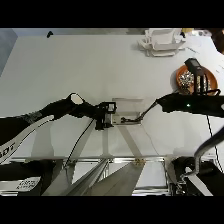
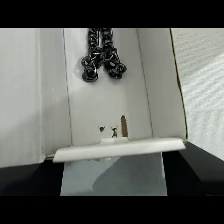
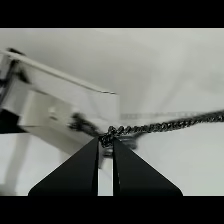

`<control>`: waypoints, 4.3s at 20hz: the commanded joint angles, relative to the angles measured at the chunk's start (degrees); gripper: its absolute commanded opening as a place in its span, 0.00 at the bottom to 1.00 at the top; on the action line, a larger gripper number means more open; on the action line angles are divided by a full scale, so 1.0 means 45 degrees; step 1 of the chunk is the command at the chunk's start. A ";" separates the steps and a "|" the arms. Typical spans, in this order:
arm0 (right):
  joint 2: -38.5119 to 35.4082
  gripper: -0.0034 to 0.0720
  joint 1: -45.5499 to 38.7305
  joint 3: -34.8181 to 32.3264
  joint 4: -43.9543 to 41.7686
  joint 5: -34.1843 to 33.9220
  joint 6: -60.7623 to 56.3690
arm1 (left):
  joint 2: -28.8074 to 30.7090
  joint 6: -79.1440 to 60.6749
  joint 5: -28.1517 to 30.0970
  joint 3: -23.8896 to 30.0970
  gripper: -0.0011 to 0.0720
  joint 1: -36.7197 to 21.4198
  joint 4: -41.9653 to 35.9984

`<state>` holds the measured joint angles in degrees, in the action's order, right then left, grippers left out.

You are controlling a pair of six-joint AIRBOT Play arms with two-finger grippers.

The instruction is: Fold the box and place the chain.

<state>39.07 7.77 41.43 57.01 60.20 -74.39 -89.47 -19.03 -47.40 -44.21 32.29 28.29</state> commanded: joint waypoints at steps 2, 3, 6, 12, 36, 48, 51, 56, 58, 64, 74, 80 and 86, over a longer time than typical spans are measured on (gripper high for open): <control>-0.0631 0.07 0.0005 0.0000 -0.3497 0.0675 0.2098 | 0.0005 -0.0005 0.0005 -0.0015 0.13 -0.0015 0.0000; -0.0631 0.07 0.0005 0.0000 -0.4192 0.0801 0.2676 | 0.0005 -0.0005 0.0005 -0.0015 0.13 -0.0015 0.0000; -0.0607 0.07 0.0005 0.0000 -0.4624 0.0821 0.3337 | 0.0005 -0.0005 0.0005 -0.0015 0.13 -0.0015 0.0000; -0.0520 0.07 0.0699 -0.0005 -0.5032 0.0491 0.3993 | 0.0005 -0.0005 0.0005 -0.0015 0.13 -0.0015 0.0000; 0.5518 0.41 0.4444 0.0000 -0.1112 -0.2166 0.2152 | 0.0005 -0.0005 0.0005 -0.0015 0.13 -0.0015 0.0000; 0.3007 0.27 0.4435 0.3104 0.3861 -0.2399 -0.0675 | 0.0005 -0.0005 0.0005 -0.0015 0.13 -0.0015 0.0000; 0.3259 0.27 0.4435 0.3089 0.8442 -0.2511 -0.4245 | 0.0005 -0.0005 0.0005 -0.0015 0.13 -0.0015 0.0000; 0.4430 0.28 0.4012 0.3089 1.0608 -0.2463 -0.6387 | 0.0005 -0.0005 0.0005 -0.0015 0.13 -0.0015 0.0000; 0.5149 0.28 0.3327 0.3089 1.0530 -0.2132 -0.6965 | 0.0005 -0.0005 0.0000 -0.0015 0.13 -0.0015 0.0000; 0.7587 0.49 0.2341 0.2948 0.9680 -0.0233 -0.6052 | 0.0005 -0.0005 0.0000 -0.0015 0.13 -0.0015 0.0000; 0.8903 0.49 0.2341 0.2773 0.8578 0.0296 -0.5022 | 0.0005 -0.0005 0.0000 -0.0015 0.13 -0.0015 0.0000; 0.8913 0.38 0.2341 0.2730 0.7966 0.0345 -0.5037 | 0.0005 -0.0005 0.0005 -0.0015 0.13 -0.0015 0.0000; 0.8913 0.38 0.2341 0.2113 0.7883 -0.0126 -0.5163 | 0.0005 -0.0005 0.0000 -0.0015 0.13 -0.0015 0.0000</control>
<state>79.15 18.33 52.05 92.90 60.95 -97.32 -89.47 -19.03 -47.40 -44.21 32.29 28.29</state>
